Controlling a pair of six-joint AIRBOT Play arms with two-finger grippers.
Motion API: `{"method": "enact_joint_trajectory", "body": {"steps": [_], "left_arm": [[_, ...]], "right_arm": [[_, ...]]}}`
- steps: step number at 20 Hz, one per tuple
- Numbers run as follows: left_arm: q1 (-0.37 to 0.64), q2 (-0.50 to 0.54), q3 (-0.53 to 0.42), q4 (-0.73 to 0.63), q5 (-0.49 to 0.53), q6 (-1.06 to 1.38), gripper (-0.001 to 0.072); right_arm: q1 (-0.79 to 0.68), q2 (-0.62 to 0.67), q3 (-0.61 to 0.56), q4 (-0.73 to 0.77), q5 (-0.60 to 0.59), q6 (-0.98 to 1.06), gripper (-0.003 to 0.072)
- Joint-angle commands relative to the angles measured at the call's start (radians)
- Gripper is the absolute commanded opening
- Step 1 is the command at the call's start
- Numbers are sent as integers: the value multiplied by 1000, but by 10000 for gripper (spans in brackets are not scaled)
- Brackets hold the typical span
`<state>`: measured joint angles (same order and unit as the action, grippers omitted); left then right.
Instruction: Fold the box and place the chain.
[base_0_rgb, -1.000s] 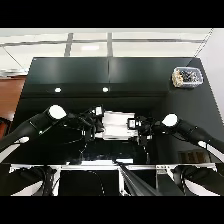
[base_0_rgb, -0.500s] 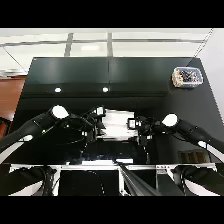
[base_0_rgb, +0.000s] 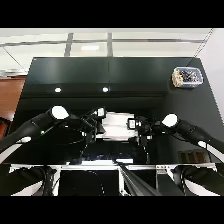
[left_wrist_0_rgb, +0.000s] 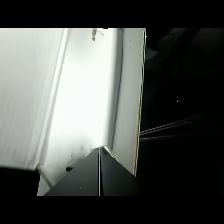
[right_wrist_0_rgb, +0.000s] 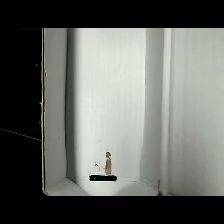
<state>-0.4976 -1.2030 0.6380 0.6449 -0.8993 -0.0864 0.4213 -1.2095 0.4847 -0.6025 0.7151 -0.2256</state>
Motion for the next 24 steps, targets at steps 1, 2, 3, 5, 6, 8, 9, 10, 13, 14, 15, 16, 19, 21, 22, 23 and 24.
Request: {"method": "enact_joint_trajectory", "body": {"steps": [1,2,3,5,6,8,9,10,13,14,15,16,19,21,22,23,24], "left_arm": [[70,102,5,75,-95,-124,23],[101,149,5,93,-117,-161,23],[141,196,5,129,-136,-206,23],[229,269,5,250,-143,-378,23],[277,288,5,323,-140,-502,24],[386,292,-3,439,-134,-802,25],[445,284,-18,449,-134,-949,25],[496,269,-39,427,-143,-1085,25],[626,156,-96,187,-288,-1142,25],[639,110,-104,129,-318,-1105,24],[635,65,-111,100,-316,-1106,24],[616,23,-111,94,-301,-1106,24],[514,-72,-103,74,-235,-1107,24],[420,-101,-101,47,-172,-1107,24],[375,-114,-100,42,-153,-1107,24],[341,-125,-100,23,-151,-1102,25],[316,-131,-98,-3,-156,-1078,25]], "right_arm": [[0,0,0,0,-1,1,408],[0,0,0,0,-1,1,408],[0,0,0,0,-1,1,408],[0,0,0,0,-1,1,408],[0,0,0,0,-1,1,408],[0,0,0,0,-1,1,408],[0,0,0,0,-1,1,408],[0,0,0,0,-1,1,408],[0,0,0,0,-1,1,408],[0,0,0,0,-1,1,408],[0,0,0,0,-1,1,408],[0,0,0,0,-1,1,408],[0,0,0,0,-1,1,408],[0,0,0,0,-1,1,408],[0,0,0,0,-1,1,408],[0,0,0,0,-1,1,408],[0,0,0,0,-1,1,408]]}}
